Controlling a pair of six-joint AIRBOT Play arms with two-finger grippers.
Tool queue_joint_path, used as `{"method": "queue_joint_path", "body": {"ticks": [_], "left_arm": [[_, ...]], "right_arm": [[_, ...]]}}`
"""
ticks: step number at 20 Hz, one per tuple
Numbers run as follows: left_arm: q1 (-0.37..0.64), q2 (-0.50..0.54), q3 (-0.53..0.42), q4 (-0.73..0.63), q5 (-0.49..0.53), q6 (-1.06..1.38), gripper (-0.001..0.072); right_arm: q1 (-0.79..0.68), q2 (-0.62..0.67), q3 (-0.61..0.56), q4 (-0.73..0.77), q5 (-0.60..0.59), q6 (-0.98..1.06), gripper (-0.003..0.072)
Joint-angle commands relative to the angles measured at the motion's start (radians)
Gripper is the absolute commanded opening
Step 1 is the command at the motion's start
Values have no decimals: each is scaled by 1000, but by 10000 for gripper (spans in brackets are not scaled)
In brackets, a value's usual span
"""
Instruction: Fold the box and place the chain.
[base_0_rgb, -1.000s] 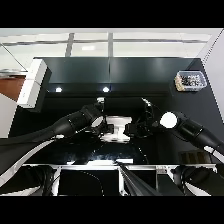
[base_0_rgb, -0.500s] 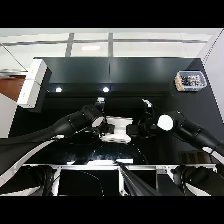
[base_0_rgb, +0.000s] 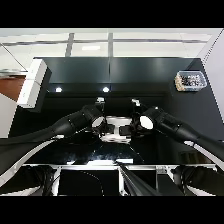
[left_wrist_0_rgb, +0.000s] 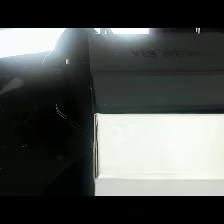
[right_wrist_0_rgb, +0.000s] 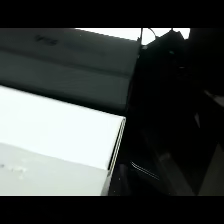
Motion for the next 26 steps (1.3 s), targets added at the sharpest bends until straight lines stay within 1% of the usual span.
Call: {"method": "queue_joint_path", "body": {"ticks": [1,3,6,8,13,14,15,17,22,23,24,25,26], "left_arm": [[0,0,0,2,0,2,31],[0,0,0,2,3,2,31],[0,0,0,2,3,2,31],[0,0,0,2,3,2,32],[0,0,0,2,3,2,32],[0,0,0,2,3,2,32],[0,0,0,2,3,2,31],[0,0,0,2,3,2,31],[0,0,0,2,3,2,31],[0,0,0,2,3,2,32],[0,0,0,2,3,2,32],[0,0,0,2,3,2,31],[0,0,0,2,3,2,32]], "right_arm": [[16,-29,27,-48,14,103,230],[16,-51,27,-47,11,124,201],[17,-99,53,-20,10,127,201],[15,-126,78,-22,32,127,201],[15,-133,82,-21,47,141,200],[15,-133,82,-21,50,141,180],[16,-132,82,-19,50,140,70],[17,-133,82,-16,45,140,46],[17,-132,82,-18,49,140,54],[17,-132,82,-18,49,140,156],[17,-132,83,-18,48,142,334],[17,-132,86,-18,48,143,388],[17,-132,90,-18,48,143,388]]}}
